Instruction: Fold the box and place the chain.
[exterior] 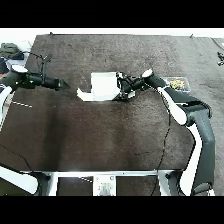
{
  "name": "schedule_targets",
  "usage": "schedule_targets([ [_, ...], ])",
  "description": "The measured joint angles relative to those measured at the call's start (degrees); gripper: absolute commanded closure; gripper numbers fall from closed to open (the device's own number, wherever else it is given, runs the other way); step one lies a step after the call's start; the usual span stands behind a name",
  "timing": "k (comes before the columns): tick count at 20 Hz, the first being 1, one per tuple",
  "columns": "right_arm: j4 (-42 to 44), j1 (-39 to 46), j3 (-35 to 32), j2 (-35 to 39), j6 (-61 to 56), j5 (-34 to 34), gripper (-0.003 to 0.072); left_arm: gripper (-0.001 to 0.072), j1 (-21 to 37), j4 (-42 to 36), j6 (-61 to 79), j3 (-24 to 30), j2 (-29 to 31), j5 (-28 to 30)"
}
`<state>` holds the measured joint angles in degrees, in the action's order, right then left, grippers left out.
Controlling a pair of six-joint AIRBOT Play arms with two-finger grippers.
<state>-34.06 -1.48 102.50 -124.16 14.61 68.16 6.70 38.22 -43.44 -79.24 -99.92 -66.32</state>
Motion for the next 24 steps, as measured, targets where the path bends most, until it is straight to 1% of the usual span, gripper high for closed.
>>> schedule_targets([
  [5, 0.0, 0.0, 0.0, 0.0, 0.0, 0.0, 0.0409, 0.0698, -2.2, 0.0, -5.5, 3.6, -0.9, 4.2],
  [12, 0.0, 0.0, 0.0, 0.0, 0.0, 0.0, 0.041, 0.0697, -6.9, -0.2, -11.7, 4.8, -4.2, 9.4],
  [16, 0.0, 0.0, 0.0, 0.0, 0.0, 0.0, 0.0409, 0.0697, -9.0, -1.4, -12.6, 4.9, -5.5, 10.6],
  [21, 0.0, 0.0, 0.0, 0.0, 0.0, 0.0, 0.0409, 0.0694, -9.8, -6.7, -11.2, 4.3, -5.9, 10.9],
  [22, 0.0, 0.0, 0.0, 0.0, 0.0, 0.0, 0.0409, 0.0572, -9.9, -7.4, -11.0, 4.1, -5.9, 10.7],
  [23, 0.0, 0.0, 0.0, 0.0, 0.0, 0.0, 0.0409, 0.0331, -9.9, -8.1, -10.7, 3.8, -5.9, 10.4],
  [24, 0.0, 0.0, 0.0, 0.0, 0.0, 0.0, 0.0409, 0.0328, -9.9, -8.7, -10.6, 3.4, -5.9, 10.1],
])
